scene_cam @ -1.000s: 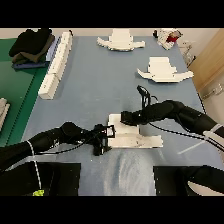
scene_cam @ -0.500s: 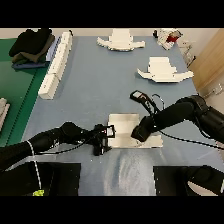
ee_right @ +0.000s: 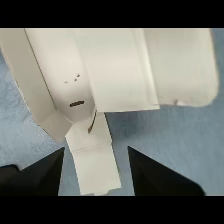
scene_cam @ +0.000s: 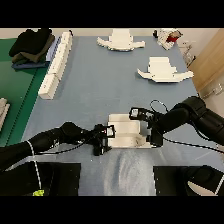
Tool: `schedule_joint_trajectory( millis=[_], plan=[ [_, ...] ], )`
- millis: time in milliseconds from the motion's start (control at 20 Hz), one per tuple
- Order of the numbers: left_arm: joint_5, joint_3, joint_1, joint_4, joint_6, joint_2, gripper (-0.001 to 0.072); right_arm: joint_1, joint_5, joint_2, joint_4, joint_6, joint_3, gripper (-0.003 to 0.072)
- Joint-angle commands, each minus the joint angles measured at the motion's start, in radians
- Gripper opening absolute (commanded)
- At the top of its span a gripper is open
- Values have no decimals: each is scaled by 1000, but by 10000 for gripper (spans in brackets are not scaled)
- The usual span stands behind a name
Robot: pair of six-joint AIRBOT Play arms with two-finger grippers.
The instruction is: Fold the box.
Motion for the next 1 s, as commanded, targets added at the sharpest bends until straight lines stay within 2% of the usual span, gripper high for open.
schedule_joint_trajectory(
  millis=[0,50,250,400,650,700,750,850,950],
  plan=[
    [0,-1,0,0,0,0,446,0,25,0,30,-134,-54,632],
    [0,-1,0,0,0,0,446,0,38,0,45,-163,-70,681],
    [0,-1,0,0,0,0,446,0,111,0,132,-280,-105,681],
    [1,-1,0,0,0,0,446,-1,196,0,130,-336,-122,681],
    [0,-1,0,0,0,0,446,0,179,0,135,-334,-125,656],
    [0,-1,0,0,0,0,446,0,179,0,138,-333,-129,637],
    [1,-1,0,0,0,0,446,0,172,0,142,-324,-134,562],
    [0,-1,0,0,0,0,446,0,169,0,152,-309,-149,514],
    [0,-1,0,0,0,0,446,0,173,0,157,-310,-151,405]
  ],
)
